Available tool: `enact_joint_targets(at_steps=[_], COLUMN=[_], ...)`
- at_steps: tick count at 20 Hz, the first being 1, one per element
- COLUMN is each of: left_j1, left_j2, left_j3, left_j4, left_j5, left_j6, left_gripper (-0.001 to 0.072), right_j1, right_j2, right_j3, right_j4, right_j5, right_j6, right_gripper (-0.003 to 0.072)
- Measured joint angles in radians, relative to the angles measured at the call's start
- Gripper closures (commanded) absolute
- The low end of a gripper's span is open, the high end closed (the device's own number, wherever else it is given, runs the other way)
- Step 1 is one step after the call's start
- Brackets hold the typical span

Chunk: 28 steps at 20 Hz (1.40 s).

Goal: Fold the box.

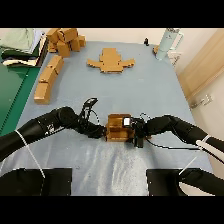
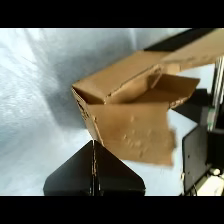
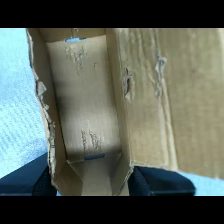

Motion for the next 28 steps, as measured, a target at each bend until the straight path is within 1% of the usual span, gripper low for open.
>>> enact_joint_targets(at_steps=[1,2,4,8,9,10,11,22,26,28], left_j1=[0.000,-0.002,-0.005,-0.028,-0.036,-0.042,-0.047,-0.068,-0.080,-0.104], left_j2=[0.001,0.001,-0.010,-0.036,-0.040,-0.042,-0.043,-0.049,-0.050,-0.050], left_j3=[0.015,0.026,0.045,0.056,0.057,0.058,0.059,0.060,0.058,0.068], left_j4=[0.024,0.042,0.058,0.034,0.025,0.019,0.012,-0.030,-0.025,0.017], left_j5=[0.005,0.010,0.019,0.037,0.045,0.048,0.052,0.083,0.084,0.085], left_j6=[-0.030,-0.051,-0.086,-0.096,-0.095,-0.092,-0.090,-0.082,-0.090,-0.132], left_gripper=[0.0484,0.0454,0.0451,0.0449,0.0408,0.0244,0.0232,0.0232,0.0234,0.0234], right_j1=[0.000,0.000,0.000,0.000,0.000,0.000,0.000,0.000,0.000,0.000], right_j2=[0.000,0.000,0.000,0.000,0.000,0.000,0.000,0.000,0.000,0.000], right_j3=[0.000,0.000,0.000,0.000,0.000,0.000,0.000,0.000,0.000,0.000], right_j4=[0.000,0.000,0.000,0.000,0.000,0.000,0.000,0.000,0.000,0.000], right_j5=[0.000,0.000,0.000,0.000,0.000,0.000,0.000,0.000,0.000,0.000], right_j6=[0.000,0.000,0.000,0.000,0.000,0.000,0.000,0.000,0.000,-0.001], right_gripper=[0.0126,0.0126,0.0126,0.0126,0.0126,0.0126,0.0126,0.0126,0.0126,0.0126])
